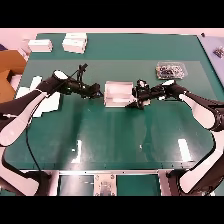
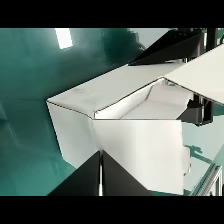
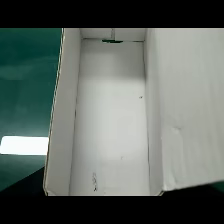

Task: Fold the box and place the chain.

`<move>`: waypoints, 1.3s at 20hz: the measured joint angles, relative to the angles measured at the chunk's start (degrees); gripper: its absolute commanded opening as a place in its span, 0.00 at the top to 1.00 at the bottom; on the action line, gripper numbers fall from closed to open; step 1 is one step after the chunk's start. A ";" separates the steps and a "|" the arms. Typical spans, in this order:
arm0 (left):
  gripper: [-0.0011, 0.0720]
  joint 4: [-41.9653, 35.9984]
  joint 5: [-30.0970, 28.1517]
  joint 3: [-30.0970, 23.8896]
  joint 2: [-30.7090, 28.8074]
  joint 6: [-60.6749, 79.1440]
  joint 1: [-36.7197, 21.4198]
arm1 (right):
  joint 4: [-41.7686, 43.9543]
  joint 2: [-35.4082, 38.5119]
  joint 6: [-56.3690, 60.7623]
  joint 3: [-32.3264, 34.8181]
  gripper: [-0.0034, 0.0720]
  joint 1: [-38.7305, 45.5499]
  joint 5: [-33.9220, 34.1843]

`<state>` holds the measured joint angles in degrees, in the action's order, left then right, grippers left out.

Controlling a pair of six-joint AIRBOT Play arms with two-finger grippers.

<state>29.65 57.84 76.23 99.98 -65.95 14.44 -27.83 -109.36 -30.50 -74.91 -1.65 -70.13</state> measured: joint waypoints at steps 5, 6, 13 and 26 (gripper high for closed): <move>0.48 0.59 0.17 -0.02 0.00 -0.61 0.20 | 0.00 0.00 0.00 0.00 0.19 0.00 0.00; 0.51 0.61 0.28 -0.02 0.00 -0.76 0.20 | 0.00 0.00 0.00 0.00 0.19 0.00 0.00; 0.51 -0.13 1.53 -0.04 0.00 -0.76 0.48 | 0.00 0.00 0.00 0.00 0.19 0.00 -0.02; 0.51 6.08 -2.38 1.27 -0.26 -5.64 4.31 | 0.02 0.00 0.00 0.00 0.19 0.00 -0.02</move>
